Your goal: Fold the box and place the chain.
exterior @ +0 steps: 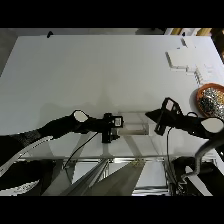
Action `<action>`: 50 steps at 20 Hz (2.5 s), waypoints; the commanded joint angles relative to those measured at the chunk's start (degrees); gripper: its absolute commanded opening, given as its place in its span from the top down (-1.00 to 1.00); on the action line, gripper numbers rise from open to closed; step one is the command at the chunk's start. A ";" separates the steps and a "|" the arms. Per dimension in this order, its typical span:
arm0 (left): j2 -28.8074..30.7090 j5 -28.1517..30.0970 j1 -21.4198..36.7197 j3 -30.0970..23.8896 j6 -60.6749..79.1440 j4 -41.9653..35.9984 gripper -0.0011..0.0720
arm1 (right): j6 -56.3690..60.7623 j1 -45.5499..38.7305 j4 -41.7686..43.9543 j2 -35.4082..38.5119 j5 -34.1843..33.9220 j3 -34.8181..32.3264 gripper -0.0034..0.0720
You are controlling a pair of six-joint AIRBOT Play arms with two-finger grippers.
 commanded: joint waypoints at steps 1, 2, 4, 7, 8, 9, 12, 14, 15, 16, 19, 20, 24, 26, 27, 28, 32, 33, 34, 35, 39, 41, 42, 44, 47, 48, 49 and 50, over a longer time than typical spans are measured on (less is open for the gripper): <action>-0.02 0.00 -0.02 -0.02 0.02 0.00 0.02 | -0.20 -0.02 2.12 -9.27 -7.96 0.04 0.86; -0.02 0.00 -0.02 -0.02 0.02 0.00 0.02 | -0.20 0.00 1.73 -11.13 -7.87 0.04 0.86; -0.02 0.00 -0.02 -0.02 0.02 0.00 0.02 | 0.07 0.15 0.70 -12.39 -7.13 0.04 0.86; -0.02 0.00 -0.02 -0.02 0.02 0.00 0.02 | 2.10 0.15 -0.57 -12.35 -5.66 0.13 0.86; -0.02 0.00 -0.02 -0.02 0.02 0.02 0.02 | 3.26 0.15 -2.12 -12.22 -4.09 0.74 0.86; -0.02 0.00 -0.02 -0.02 0.02 0.00 0.02 | 5.44 0.13 -4.04 -11.72 -2.12 1.75 0.86; -0.02 0.00 -0.02 -0.02 0.02 0.00 0.02 | 16.74 0.09 -13.64 -7.08 5.33 6.27 0.86; -0.02 -0.02 -0.02 -0.02 0.02 0.00 0.02 | 22.73 0.09 -21.07 -2.47 10.19 8.33 0.86; -0.02 0.00 -0.02 -0.02 0.02 0.00 0.02 | 23.41 0.09 -24.39 -0.11 12.37 8.41 0.86; -0.02 0.00 -0.02 -0.02 0.02 0.00 0.02 | 23.32 0.11 -28.28 2.19 15.28 8.41 0.86; -0.02 0.00 -0.02 -0.02 0.02 0.02 0.02 | 13.90 0.11 -33.44 4.70 22.18 8.37 0.86; -0.02 0.00 -0.02 -0.02 0.02 0.00 0.02 | 7.87 0.15 -32.26 4.37 24.55 8.33 0.84; -0.02 0.00 -0.02 -0.02 0.02 0.00 0.02 | -1.25 5.68 -30.12 1.57 23.61 7.67 0.62; -0.02 0.07 -0.02 -0.02 0.02 0.00 0.02 | -1.75 7.96 -31.45 -0.09 19.71 7.34 0.62; -0.02 -0.26 -0.02 -0.02 0.02 0.00 0.02 | -1.79 8.02 -31.26 -0.87 18.18 7.10 0.62; -0.02 -0.26 -0.02 -0.02 0.02 0.00 0.02 | -2.32 8.02 -30.84 -1.44 17.05 6.82 0.61; -0.02 -0.22 -0.02 -0.02 0.02 0.00 0.02 | -4.92 8.00 -29.90 -2.38 14.95 5.03 0.59; -0.02 -0.24 -0.02 -0.02 0.02 0.00 0.02 | -6.12 8.00 -29.20 -2.60 13.88 4.17 0.59; -0.02 -0.24 -0.02 0.00 0.02 0.00 0.02 | -6.93 8.00 -29.07 -3.02 12.81 3.48 0.59; -0.02 -0.22 -0.02 -0.02 0.02 0.00 0.02 | -6.95 8.00 -29.05 -3.48 11.43 2.86 0.59; -0.02 -0.22 -0.02 -0.02 0.02 0.02 0.02 | -6.93 6.75 -27.87 -3.82 8.28 2.36 0.59; -0.02 -0.24 -0.02 -0.02 0.02 0.00 0.02 | -7.13 3.89 -24.37 -3.91 8.26 2.36 0.59; -0.02 -0.24 -0.02 -0.02 0.02 0.00 0.02 | -7.89 2.91 -21.81 -4.20 8.55 2.36 0.59; -0.02 -0.24 -0.02 -0.02 0.02 0.00 0.02 | -11.47 2.71 -18.71 -5.73 10.19 2.36 0.47; -0.02 -0.22 -0.02 -0.02 0.02 0.00 0.02 | -13.33 2.71 -18.80 -8.46 11.41 2.36 0.44; -0.02 -0.24 -0.02 -0.02 0.02 0.00 0.02 | -13.35 2.73 -18.58 -8.90 11.41 2.36 0.44; -0.02 -0.22 -0.02 -0.02 0.02 0.00 0.02 | -13.38 2.73 -17.99 -9.07 11.34 2.36 0.44; -0.02 -0.22 -0.02 -0.02 0.02 0.00 0.02 | -13.46 2.73 -16.85 -9.20 11.41 2.36 0.44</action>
